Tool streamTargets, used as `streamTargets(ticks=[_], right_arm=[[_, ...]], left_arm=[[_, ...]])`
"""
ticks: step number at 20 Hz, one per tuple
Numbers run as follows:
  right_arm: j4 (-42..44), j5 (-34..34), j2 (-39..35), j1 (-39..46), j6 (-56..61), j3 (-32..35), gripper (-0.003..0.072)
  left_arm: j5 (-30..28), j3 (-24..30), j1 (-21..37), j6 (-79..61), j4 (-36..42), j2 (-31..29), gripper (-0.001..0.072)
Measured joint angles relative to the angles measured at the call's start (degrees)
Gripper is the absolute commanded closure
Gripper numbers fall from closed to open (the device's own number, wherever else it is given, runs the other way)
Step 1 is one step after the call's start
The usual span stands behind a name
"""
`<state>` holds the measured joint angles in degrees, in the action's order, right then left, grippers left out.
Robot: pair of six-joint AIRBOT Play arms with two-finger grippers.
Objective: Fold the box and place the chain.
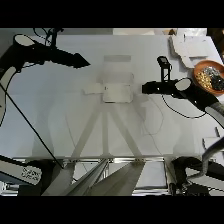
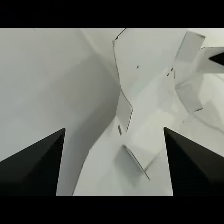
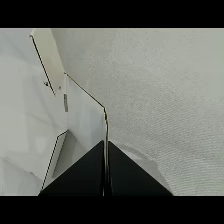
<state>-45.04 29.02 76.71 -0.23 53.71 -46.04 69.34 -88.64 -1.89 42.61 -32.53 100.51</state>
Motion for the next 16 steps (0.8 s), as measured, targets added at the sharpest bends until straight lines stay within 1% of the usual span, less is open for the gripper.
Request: streamTargets(ticks=[2, 5, 8, 14, 16], right_arm=[[0.02, 0.0, 0.0, 0.0, 0.0, 0.0, 0.0671], [0.02, 0.02, 0.0, 0.0, -0.02, 0.0, 0.0671], [0.02, 0.02, 0.0, 0.0, 0.0, 0.0, 0.0671], [0.02, 0.02, 0.0, 0.0, 0.0, 0.0, 0.0671], [0.02, 0.02, 0.0, 0.0, -0.02, 0.0, 0.0671]], left_arm=[[-1.36, -0.24, -0.63, -2.16, 1.99, 1.38, 0.0014], [-4.37, -0.44, -2.43, -3.93, 2.45, 2.54, 0.0014], [-7.67, -0.5, -4.72, -4.74, -0.37, 3.06, 0.0015], [-11.28, -0.52, -8.96, -5.07, -4.83, 3.89, 0.0015], [-12.63, -0.52, -9.53, -5.07, -4.87, 4.48, 0.0013]])
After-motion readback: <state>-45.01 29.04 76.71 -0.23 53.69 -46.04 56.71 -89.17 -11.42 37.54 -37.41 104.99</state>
